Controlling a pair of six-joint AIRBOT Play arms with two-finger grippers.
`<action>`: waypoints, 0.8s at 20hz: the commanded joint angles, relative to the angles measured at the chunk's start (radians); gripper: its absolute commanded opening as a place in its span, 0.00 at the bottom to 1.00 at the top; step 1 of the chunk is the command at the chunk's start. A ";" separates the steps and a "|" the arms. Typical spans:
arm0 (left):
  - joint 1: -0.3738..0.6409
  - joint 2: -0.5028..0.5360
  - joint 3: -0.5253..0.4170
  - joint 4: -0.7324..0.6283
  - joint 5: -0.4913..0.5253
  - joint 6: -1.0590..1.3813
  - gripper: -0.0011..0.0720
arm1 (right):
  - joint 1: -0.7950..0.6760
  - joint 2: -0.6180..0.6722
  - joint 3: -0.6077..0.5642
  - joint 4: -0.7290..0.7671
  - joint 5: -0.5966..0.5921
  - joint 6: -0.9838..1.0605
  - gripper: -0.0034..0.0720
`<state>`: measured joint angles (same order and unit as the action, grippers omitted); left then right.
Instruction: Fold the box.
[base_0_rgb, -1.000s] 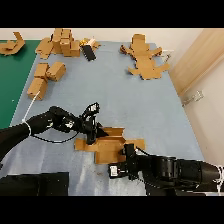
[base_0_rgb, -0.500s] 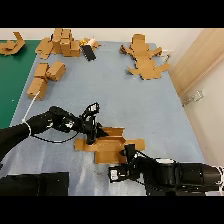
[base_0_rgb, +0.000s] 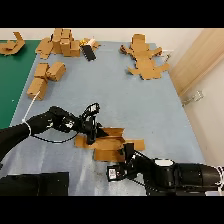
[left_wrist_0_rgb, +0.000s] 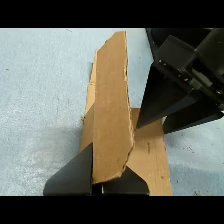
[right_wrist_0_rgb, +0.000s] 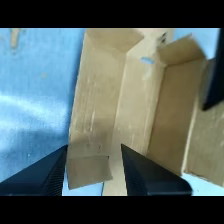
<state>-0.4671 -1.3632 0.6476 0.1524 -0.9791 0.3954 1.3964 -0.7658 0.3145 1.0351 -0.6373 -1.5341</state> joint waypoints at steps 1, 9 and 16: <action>0.000 0.000 -0.001 0.000 0.000 0.000 0.03 | 0.031 0.019 0.004 0.000 -0.039 0.027 0.72; 0.000 0.000 -0.001 0.000 0.000 0.000 0.03 | 0.030 0.021 0.004 -0.209 -0.072 0.423 0.72; 0.000 0.000 -0.001 0.000 0.000 0.000 0.03 | 0.094 0.021 0.004 -0.188 -0.076 0.366 0.72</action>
<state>-0.4667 -1.3632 0.6476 0.1524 -0.9791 0.3954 1.4628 -0.7452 0.3180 0.8478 -0.7059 -1.1568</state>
